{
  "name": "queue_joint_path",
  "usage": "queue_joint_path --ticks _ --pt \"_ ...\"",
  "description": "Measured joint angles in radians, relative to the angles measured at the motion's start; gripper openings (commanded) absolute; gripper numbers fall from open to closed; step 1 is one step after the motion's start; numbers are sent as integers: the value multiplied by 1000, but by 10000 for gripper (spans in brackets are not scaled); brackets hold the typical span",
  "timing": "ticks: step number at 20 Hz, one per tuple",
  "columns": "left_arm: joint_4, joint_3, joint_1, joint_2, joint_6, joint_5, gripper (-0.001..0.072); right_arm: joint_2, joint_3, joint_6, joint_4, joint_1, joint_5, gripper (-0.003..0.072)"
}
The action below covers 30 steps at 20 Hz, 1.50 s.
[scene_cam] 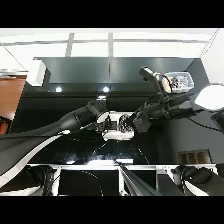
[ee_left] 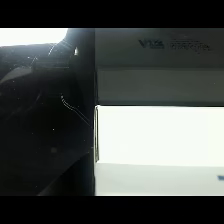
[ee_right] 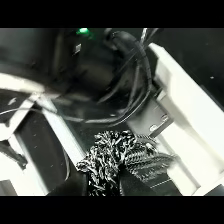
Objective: Fold the box and place the chain.
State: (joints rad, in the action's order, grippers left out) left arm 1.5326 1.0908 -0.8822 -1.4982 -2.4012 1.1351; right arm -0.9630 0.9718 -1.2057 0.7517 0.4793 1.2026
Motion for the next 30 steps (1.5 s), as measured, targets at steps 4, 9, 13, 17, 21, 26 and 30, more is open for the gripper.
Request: queue_joint_path --ticks 4,9,13,17,21,26,30 --pt "0 0 0 0 0 0 24 -50 -2 -3 26 12 -30 17" --pt "0 0 0 0 0 0 24 -90 -12 -9 69 16 -68 17" --pt "0 0 0 0 0 0 24 -116 -64 -25 109 18 -103 17" --pt "0 0 0 0 0 -1 24 -162 -116 -37 113 28 -181 194" --pt "0 0 0 0 0 -1 24 -185 -127 -51 111 9 -187 355" --pt "0 0 0 0 0 -3 24 -72 -107 -57 220 -182 -23 355" --pt "0 0 0 0 0 -12 25 42 -103 -68 278 -375 45 355"
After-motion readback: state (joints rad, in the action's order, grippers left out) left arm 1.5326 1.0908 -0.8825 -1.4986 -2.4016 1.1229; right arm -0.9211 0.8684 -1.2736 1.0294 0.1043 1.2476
